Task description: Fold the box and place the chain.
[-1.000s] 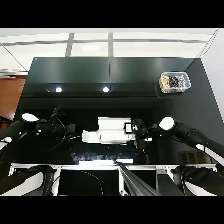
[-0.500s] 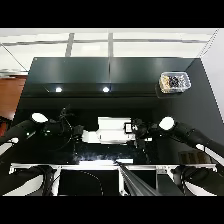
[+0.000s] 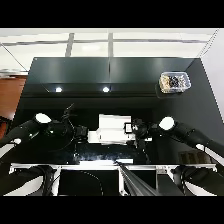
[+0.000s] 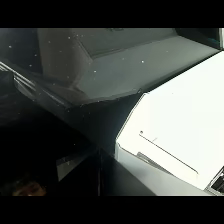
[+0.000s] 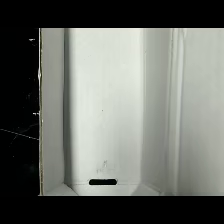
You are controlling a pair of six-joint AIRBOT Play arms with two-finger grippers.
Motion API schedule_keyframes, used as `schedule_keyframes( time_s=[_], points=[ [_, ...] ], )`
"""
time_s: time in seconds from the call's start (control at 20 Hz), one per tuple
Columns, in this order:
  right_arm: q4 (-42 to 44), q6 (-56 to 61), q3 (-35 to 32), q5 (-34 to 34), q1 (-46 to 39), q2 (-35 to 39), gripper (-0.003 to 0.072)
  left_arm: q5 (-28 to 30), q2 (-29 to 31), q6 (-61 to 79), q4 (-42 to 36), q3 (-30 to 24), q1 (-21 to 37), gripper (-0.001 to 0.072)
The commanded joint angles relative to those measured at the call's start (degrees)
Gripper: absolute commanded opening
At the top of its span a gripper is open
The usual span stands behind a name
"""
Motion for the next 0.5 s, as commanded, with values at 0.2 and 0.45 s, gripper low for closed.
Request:
schedule_keyframes(
  time_s=[0.2,0.45],
  points=[
    [0.0,0.0,0.0,0.0,0.0,0.0,0.048,0.5,0.0,5.4,-1.9,0.0,2.3,0.0024],
    [0.0,0.0,0.0,0.0,0.0,0.0,0.048,-0.6,0.0,14.1,-8.0,0.0,0.4,0.0025]
  ],
)
